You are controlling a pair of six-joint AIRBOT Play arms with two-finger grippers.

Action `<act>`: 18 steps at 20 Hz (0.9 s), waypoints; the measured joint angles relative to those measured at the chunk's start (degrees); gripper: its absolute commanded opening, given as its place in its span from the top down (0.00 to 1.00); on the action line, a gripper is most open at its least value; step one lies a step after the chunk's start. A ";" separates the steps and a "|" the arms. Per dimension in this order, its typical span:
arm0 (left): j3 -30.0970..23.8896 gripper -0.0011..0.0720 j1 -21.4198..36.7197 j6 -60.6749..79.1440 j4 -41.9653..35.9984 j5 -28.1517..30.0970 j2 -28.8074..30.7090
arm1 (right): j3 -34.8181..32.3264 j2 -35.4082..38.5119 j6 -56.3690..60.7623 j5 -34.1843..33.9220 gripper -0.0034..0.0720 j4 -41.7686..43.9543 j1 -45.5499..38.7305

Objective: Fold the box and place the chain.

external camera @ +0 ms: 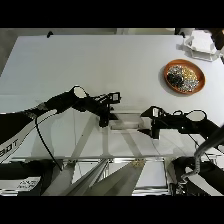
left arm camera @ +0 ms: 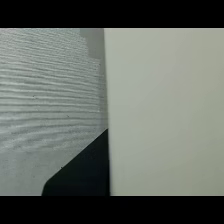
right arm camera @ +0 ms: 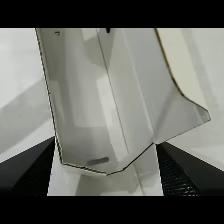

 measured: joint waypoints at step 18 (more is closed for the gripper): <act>0.00 0.97 -0.02 -0.04 0.00 0.04 0.00 | 0.17 -5.79 -4.22 -2.99 0.08 -0.57 3.89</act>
